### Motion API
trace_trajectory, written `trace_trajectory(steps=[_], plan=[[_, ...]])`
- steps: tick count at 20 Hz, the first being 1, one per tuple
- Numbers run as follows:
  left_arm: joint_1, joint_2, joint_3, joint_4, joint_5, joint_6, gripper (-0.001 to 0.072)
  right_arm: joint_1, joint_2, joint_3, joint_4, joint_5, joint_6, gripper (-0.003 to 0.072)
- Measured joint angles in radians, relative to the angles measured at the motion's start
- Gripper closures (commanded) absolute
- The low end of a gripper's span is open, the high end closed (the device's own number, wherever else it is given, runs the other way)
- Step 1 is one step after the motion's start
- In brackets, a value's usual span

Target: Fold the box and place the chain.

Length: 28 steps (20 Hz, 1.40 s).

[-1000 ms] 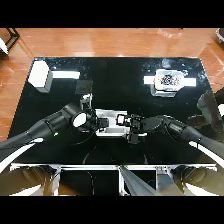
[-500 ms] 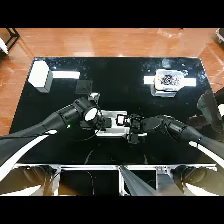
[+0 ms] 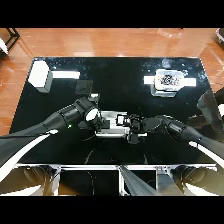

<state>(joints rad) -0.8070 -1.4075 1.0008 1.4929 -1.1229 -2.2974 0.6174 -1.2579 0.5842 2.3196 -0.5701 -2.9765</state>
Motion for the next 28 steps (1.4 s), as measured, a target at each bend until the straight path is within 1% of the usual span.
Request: trace_trajectory(steps=[1,2,3,4,6,8,14,15,24,28], plan=[[-0.002,0.000,0.000,-0.001,0.001,0.003,0.0579,0.000,0.000,0.000,0.000,0.000,0.000,0.0496],[-0.003,0.000,0.000,-0.001,0.002,0.006,0.0516,0.000,0.000,0.000,0.000,0.000,0.000,0.0496],[-0.004,0.000,0.000,-0.004,0.006,0.014,0.0391,0.000,0.000,0.000,0.000,0.000,0.000,0.0496],[-0.006,0.000,0.001,-0.012,0.016,0.014,0.0319,0.000,0.000,0.000,0.000,0.000,-0.001,0.0496],[-0.006,0.000,0.003,-0.018,0.015,0.014,0.0230,0.000,0.000,0.000,0.000,0.000,-0.001,0.0496],[-0.002,0.000,0.003,-0.016,0.003,0.004,0.0229,0.000,0.000,0.000,0.000,0.001,-0.001,0.0496],[0.008,0.000,0.003,-0.005,0.012,-0.010,0.0243,0.000,0.000,0.000,0.000,0.002,-0.001,0.0496],[0.009,0.000,0.003,0.002,0.012,-0.010,0.0262,0.000,0.000,0.000,0.000,0.003,-0.001,0.0496],[0.014,0.000,0.003,0.033,0.014,0.013,0.0262,0.000,0.000,0.000,0.001,0.009,-0.001,0.0496],[0.014,-0.001,-0.016,0.035,0.021,0.011,0.0262,0.000,0.000,0.000,0.001,0.009,-0.001,0.0496]])
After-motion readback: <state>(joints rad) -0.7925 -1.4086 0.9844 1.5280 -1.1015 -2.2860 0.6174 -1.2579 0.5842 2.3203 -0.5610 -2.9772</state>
